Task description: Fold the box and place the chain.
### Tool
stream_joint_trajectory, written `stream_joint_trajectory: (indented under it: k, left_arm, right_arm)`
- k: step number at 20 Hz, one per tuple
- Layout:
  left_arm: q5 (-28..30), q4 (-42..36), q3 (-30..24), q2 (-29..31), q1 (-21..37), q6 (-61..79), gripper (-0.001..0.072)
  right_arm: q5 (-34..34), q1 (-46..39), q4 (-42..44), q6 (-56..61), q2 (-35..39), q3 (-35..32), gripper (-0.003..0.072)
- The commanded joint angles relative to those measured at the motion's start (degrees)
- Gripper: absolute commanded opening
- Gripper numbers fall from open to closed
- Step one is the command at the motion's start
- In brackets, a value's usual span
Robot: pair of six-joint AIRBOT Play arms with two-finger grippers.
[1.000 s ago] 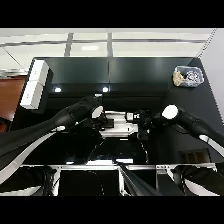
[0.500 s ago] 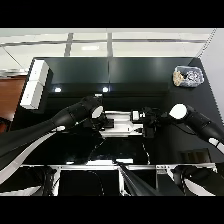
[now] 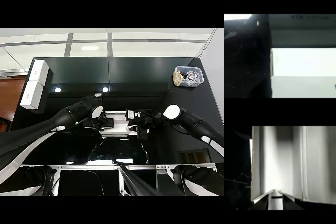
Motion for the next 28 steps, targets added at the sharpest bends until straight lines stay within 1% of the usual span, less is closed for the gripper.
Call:
stream_joint_trajectory:
  k: [1,3,6,7,8,9,10,12,13,14,17,19,21,23,25,27,28]
  left_arm:
    - [0.37,-0.11,0.04,0.00,0.07,0.02,0.0023]
    - [0.37,-0.11,0.04,0.00,0.04,0.02,0.0024]
    - [0.35,-0.11,0.04,0.00,0.04,0.02,0.0024]
    - [0.35,-0.11,0.04,0.00,0.07,0.02,0.0024]
    - [0.35,-0.11,0.04,0.00,0.04,0.02,0.0024]
    - [0.35,-0.11,0.04,0.00,0.07,0.02,0.0024]
    - [0.35,-0.11,0.04,0.00,0.07,0.02,0.0024]
    - [0.33,-0.13,0.04,0.00,0.04,0.02,0.0024]
    - [0.24,-0.13,0.04,0.00,0.04,0.02,0.0024]
    - [0.07,-0.17,0.04,0.00,0.04,0.02,0.0024]
    - [0.11,-0.13,0.04,0.00,0.07,0.02,0.0024]
    - [0.11,-0.11,0.04,0.00,0.07,0.02,0.0023]
    - [0.09,-0.09,0.04,0.00,0.07,0.02,0.0024]
    - [0.11,-0.09,0.04,0.00,0.07,0.02,0.0024]
    - [0.11,-0.07,0.04,0.00,0.07,0.02,0.0024]
    - [0.09,-0.09,0.04,0.00,0.07,0.02,0.0024]
    - [0.09,-0.09,0.04,0.00,0.07,0.02,0.0024]
  right_arm:
    - [-1.95,0.35,5.95,-0.04,-1.60,-0.04,0.0190]
    - [-1.99,0.35,7.82,-0.04,-2.71,-0.20,0.0191]
    - [-2.25,0.35,8.35,-0.02,-3.28,-0.63,0.0191]
    - [-2.32,0.35,8.46,-0.02,-3.28,-0.76,0.0226]
    - [-2.40,0.35,8.44,0.00,-3.30,-0.79,0.0332]
    - [-2.38,0.35,8.41,0.02,-3.30,-0.79,0.0283]
    - [-2.45,0.35,8.44,0.17,-3.30,-0.79,0.0194]
    - [-2.51,0.31,8.31,0.94,-3.28,-0.79,0.0317]
    - [-2.05,0.28,7.89,2.93,-3.26,-0.79,0.0244]
    - [-0.66,0.15,6.78,7.41,-3.02,-0.61,0.0019]
    - [5.49,-1.18,-0.76,27.82,0.09,0.48,0.0020]
    - [12.07,-5.51,-8.02,40.54,4.09,2.12,0.0020]
    - [18.69,-13.49,-14.29,52.61,7.89,4.61,0.0020]
    - [19.78,-23.30,-16.92,62.53,9.62,4.85,0.0020]
    - [18.16,-33.88,-17.20,71.08,9.51,3.19,0.0020]
    - [16.92,-40.92,-15.47,77.61,9.49,-0.09,0.0020]
    - [17.09,-42.99,-13.57,77.64,9.35,-2.10,0.0020]
